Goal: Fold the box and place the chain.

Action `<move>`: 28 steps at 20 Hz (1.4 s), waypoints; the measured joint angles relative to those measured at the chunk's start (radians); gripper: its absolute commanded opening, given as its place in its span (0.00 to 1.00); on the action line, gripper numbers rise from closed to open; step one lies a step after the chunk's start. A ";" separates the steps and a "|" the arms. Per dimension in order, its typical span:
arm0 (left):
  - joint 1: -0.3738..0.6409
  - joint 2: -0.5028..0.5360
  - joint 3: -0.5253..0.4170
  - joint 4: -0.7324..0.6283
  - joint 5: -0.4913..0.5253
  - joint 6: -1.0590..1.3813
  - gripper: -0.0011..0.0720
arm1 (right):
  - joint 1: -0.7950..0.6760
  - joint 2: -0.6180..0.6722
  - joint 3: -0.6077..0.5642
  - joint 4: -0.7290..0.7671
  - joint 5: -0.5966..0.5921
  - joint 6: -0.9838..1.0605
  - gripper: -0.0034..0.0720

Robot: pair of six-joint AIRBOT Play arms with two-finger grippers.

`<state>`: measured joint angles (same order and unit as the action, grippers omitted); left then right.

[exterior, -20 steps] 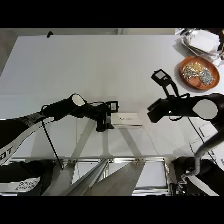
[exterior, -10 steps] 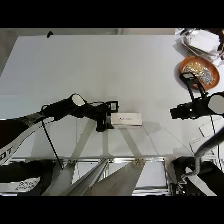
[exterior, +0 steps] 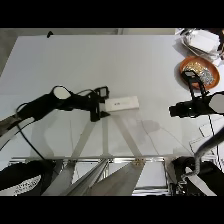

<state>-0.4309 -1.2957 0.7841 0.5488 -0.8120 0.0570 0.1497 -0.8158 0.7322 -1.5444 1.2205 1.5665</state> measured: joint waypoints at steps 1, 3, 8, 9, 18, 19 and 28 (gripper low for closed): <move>0.047 0.035 0.000 0.002 0.003 -0.028 0.02 | 0.000 0.000 0.000 0.002 0.000 0.000 0.07; 0.150 0.101 0.000 0.006 0.003 -0.079 0.01 | 0.000 0.000 0.000 0.003 -0.002 0.000 0.07; 0.444 0.240 0.000 0.075 -0.023 -0.224 0.01 | 0.000 0.000 0.000 0.004 -0.004 0.000 0.07; 0.507 0.259 0.000 0.098 -0.024 -0.264 0.01 | 0.000 0.000 0.000 0.005 -0.005 0.000 0.07; 0.898 0.302 -0.057 0.510 0.056 -0.774 0.01 | 0.000 0.000 0.000 0.011 -0.012 0.000 0.07; 0.916 0.301 -0.077 0.541 0.069 -0.818 0.01 | 0.000 0.000 0.000 0.011 -0.015 0.000 0.07; 0.964 0.262 -0.214 0.707 0.108 -1.032 0.03 | 0.000 0.000 0.000 0.013 -0.031 -0.003 0.07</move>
<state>0.5327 -1.0332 0.5705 1.2556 -0.7036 -0.9749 0.1497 -0.8158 0.7322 -1.5318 1.1896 1.5631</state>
